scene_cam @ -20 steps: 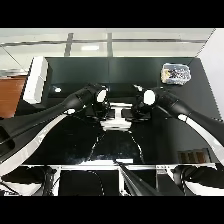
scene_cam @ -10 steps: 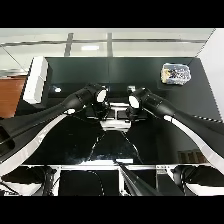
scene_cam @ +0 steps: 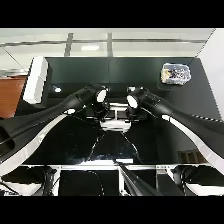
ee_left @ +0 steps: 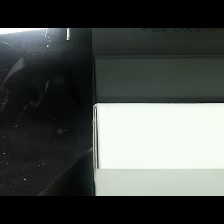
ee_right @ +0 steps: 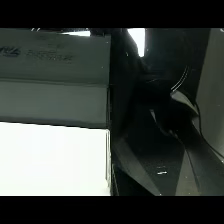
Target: Fold the box and place the chain.
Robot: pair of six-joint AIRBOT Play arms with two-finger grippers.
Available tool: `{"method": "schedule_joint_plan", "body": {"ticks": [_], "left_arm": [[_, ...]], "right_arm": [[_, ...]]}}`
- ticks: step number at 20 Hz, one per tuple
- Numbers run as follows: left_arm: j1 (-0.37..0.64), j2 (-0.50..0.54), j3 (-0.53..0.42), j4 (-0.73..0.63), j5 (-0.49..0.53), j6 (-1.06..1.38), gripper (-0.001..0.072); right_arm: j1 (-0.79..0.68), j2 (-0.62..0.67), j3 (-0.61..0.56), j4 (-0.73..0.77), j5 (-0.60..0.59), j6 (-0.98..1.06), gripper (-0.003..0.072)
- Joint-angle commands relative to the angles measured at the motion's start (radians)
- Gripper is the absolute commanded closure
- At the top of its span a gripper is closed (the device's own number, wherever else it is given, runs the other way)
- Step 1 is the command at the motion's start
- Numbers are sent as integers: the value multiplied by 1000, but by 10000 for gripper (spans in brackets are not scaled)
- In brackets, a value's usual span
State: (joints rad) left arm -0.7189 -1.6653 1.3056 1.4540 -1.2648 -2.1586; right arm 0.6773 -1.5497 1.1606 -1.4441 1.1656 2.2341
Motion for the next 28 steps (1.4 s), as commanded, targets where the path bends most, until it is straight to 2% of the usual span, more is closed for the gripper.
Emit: {"method": "schedule_joint_plan", "body": {"ticks": [1,5,6,7,11,12,13,14,16,20,22,24,26,27,28], "left_arm": [[1,-1,1,0,4,-2,685],[1,-1,1,0,5,-2,684],[1,-1,1,0,5,-2,684],[1,-1,1,0,5,-2,684],[0,-1,1,0,5,-3,684],[1,-1,1,0,5,-2,684],[1,-1,1,0,5,-3,684],[1,-1,1,0,5,-3,684],[0,-1,1,0,5,-2,684],[1,-1,1,1,5,-2,684],[2,-1,1,1,3,-2,684],[2,-1,1,0,4,-2,684],[2,-1,1,1,4,-2,684],[2,-1,1,1,4,-2,684],[2,-1,1,0,4,-2,684]], "right_arm": [[-6,-6,1,18,1,-2,540],[-6,-34,0,59,2,-17,561],[-6,-35,1,59,2,-17,590],[-7,-35,1,59,3,-17,670],[-10,-21,1,59,18,-38,668],[-16,-11,3,60,29,-47,594],[-26,0,9,65,55,-65,347],[-32,16,17,65,83,-106,314],[-43,77,34,63,129,-175,314],[-72,299,61,33,165,-289,314],[-116,394,61,-89,146,-291,314],[-176,423,60,-349,119,-267,314],[-257,413,30,-549,-2,-223,314],[-322,397,5,-579,-106,-196,313],[-394,367,-17,-562,-193,-169,264]]}}
